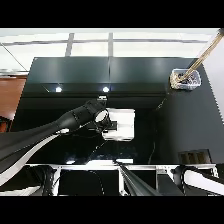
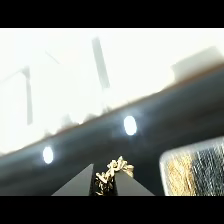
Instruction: Fold the box and place the chain.
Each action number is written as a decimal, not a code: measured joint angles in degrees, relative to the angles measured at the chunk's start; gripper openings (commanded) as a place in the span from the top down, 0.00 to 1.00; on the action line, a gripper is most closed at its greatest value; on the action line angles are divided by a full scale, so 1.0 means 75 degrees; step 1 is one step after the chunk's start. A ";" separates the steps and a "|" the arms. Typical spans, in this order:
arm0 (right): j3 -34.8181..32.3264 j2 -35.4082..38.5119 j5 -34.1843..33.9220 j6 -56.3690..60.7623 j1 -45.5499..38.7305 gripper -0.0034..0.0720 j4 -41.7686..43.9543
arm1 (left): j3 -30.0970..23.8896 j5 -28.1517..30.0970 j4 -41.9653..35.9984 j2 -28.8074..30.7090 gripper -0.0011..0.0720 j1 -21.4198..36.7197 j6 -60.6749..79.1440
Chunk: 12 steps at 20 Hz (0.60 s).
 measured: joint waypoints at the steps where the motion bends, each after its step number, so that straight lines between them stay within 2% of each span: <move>1: 0.0029 0.0227 -0.0058 -0.0070 -0.0009 0.93 0.0044 | 0.0000 0.0000 0.0000 0.0000 0.94 0.0000 0.0000; 8: 0.0551 0.0761 0.0172 -0.0335 -0.0035 0.93 0.0318 | 0.0000 -0.0003 0.0000 0.0000 0.94 0.0000 0.0000; 12: 0.0641 0.0903 0.0697 -0.0478 -0.0023 0.93 0.0705 | 0.0000 0.0000 0.0000 0.0000 0.94 0.0000 0.0000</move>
